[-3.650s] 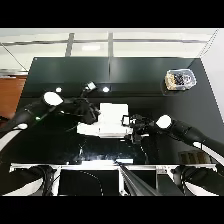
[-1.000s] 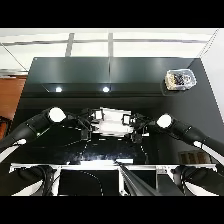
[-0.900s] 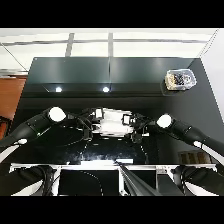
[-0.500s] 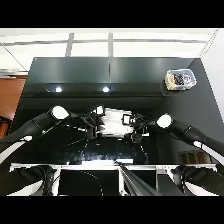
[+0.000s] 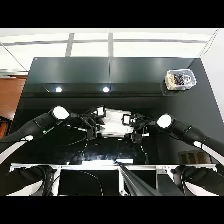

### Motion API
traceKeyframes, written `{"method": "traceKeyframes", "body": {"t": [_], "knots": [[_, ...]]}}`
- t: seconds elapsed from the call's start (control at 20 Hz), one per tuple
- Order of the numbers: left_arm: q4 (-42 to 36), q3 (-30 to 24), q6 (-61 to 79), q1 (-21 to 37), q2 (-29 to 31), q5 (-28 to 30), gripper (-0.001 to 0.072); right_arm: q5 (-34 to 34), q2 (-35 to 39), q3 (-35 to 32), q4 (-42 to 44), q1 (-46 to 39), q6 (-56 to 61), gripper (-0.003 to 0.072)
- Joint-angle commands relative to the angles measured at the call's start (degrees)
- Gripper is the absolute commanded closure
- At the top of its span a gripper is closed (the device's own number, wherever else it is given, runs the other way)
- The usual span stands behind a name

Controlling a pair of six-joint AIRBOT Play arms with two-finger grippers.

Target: Fold the box and place the chain.

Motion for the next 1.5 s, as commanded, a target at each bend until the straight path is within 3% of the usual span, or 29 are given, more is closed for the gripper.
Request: {"method": "traceKeyframes", "body": {"t": [0.0, 0.1, 0.25, 0.35, 0.4, 0.5, 0.65, 0.8, 0.95, 1.15, 1.45], "knots": [[0.70, 0.07, 0.13, 0.17, 0.13, -0.46, 0.0681, 0.00, 0.04, 0.00, 0.00, 0.07, -0.02, 0.0242], [7.61, 0.63, -3.34, 2.01, 2.21, -1.40, 0.0679, 0.00, 0.04, 0.00, 0.00, 0.07, -0.02, 0.0242], [13.99, 0.57, -19.34, 10.60, 8.74, -1.07, 0.0680, 0.00, 0.04, 0.00, 0.00, 0.07, -0.02, 0.0242], [14.78, 0.57, -47.12, 19.71, 11.10, -1.49, 0.0679, 0.00, 0.04, 0.00, 0.00, 0.07, -0.02, 0.0242], [14.88, 0.55, -55.89, 24.65, 10.93, -3.39, 0.0678, 0.00, 0.04, 0.00, 0.00, 0.07, -0.02, 0.0242], [14.49, 0.26, -57.83, 31.78, 10.14, -8.81, 0.0679, 0.00, 0.04, 0.00, 0.00, 0.07, -0.02, 0.0242], [11.10, -1.11, -72.85, 37.31, 5.64, -17.03, 0.0677, 0.00, 0.04, 0.00, 0.00, 0.07, -0.02, 0.0242], [9.40, -1.25, -68.89, 35.98, -2.69, -24.94, 0.0680, 0.00, 0.04, 0.00, -0.02, 0.07, -0.02, 0.0242], [4.44, -1.22, -66.47, 29.18, -8.96, -25.35, 0.0680, 0.00, 0.04, 0.00, 0.00, 0.07, -0.02, 0.0243], [-2.12, -0.50, -64.28, 22.34, -9.55, -21.66, 0.0681, 0.00, 0.04, 0.00, 0.00, 0.07, -0.02, 0.0242], [-2.05, 1.57, -59.78, 23.19, -5.55, -22.40, 0.0659, 0.00, 0.04, 0.00, 0.00, 0.07, -0.02, 0.0243]]}}
